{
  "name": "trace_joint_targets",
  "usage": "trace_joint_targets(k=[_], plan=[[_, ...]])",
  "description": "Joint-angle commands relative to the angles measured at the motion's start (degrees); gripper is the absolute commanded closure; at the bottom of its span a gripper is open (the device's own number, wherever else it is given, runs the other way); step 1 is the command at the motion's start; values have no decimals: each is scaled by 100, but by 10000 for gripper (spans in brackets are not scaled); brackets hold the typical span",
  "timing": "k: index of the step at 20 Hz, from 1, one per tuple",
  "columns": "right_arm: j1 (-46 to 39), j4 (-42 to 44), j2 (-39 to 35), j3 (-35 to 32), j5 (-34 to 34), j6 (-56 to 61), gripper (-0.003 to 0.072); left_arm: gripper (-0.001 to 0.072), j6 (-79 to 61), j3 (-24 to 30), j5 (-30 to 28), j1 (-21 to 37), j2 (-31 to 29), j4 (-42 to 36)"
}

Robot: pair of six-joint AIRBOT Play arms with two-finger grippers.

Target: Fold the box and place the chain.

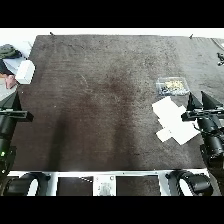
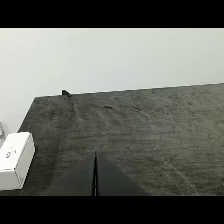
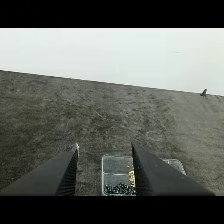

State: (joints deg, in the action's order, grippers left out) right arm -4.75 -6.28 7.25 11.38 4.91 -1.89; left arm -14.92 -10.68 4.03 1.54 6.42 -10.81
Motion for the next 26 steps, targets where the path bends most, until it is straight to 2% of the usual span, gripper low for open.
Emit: trace_joint_targets(k=[1, 6, 10, 12, 14, 18, 20, 21, 24, 26], plan=[[4, 4, 2, 7, -17, 2, 304, 698, -2, 2, -2, 4, -4, 2], [4, -2, 2, 7, -15, 0, 305, 698, -2, 2, 0, 4, -4, 2], [2, -422, 24, 74, 216, 0, 304, 698, 0, 2, -2, 7, -4, 2], [-4, -420, 310, 352, 409, 0, 304, 698, 0, 2, -2, 4, -4, 2], [-109, -260, 931, 778, 199, 24, 303, 698, 0, 2, -2, 4, -4, 2], [-892, -83, 2472, 1705, -798, 356, 305, 698, -2, 2, -2, 4, -4, 2], [-1646, -254, 3069, 2044, -1777, 837, 305, 698, -2, 2, -2, 4, -4, 2], [-2087, -649, 3327, 2225, -2479, 1152, 305, 698, 0, 2, -2, 4, -4, 2], [-3504, -2577, 4120, 3126, -4430, 3025, 305, 698, -2, 2, -2, 4, -4, 2], [-4087, -3530, 4725, 3897, -5337, 3462, 305, 698, -2, 2, -4, 4, -4, 2]])
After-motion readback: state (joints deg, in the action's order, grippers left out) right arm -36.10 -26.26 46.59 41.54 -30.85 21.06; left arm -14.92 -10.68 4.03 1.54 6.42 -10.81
